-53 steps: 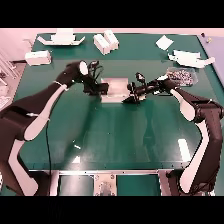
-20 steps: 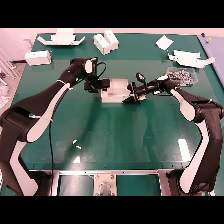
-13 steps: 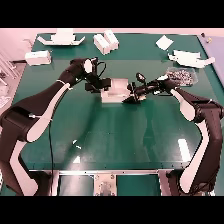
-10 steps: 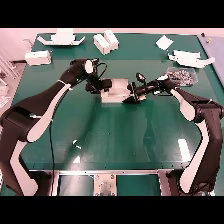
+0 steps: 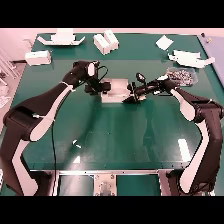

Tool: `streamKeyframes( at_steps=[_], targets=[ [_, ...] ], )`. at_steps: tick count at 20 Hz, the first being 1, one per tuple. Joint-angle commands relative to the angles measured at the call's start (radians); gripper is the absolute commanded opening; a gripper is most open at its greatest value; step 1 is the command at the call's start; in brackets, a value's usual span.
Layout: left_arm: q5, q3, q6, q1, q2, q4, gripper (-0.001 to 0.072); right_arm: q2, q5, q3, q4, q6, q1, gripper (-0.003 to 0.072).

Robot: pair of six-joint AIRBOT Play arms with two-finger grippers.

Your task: Fold the box and place the chain.

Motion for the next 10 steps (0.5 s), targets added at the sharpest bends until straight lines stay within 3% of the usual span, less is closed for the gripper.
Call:
streamKeyframes(
  at_steps=[1, 10],
  targets=[
    [-0.007, 0.001, -0.016, -0.001, -0.009, 0.030, 0.0488, 0.000, 0.000, 0.001, 0.000, 0.000, 0.001, 0.0474],
    [-0.025, 0.057, -0.016, -0.038, -0.047, 0.048, 0.0487, 0.000, 0.000, 0.001, 0.000, 0.000, 0.001, 0.0475]
  ],
)
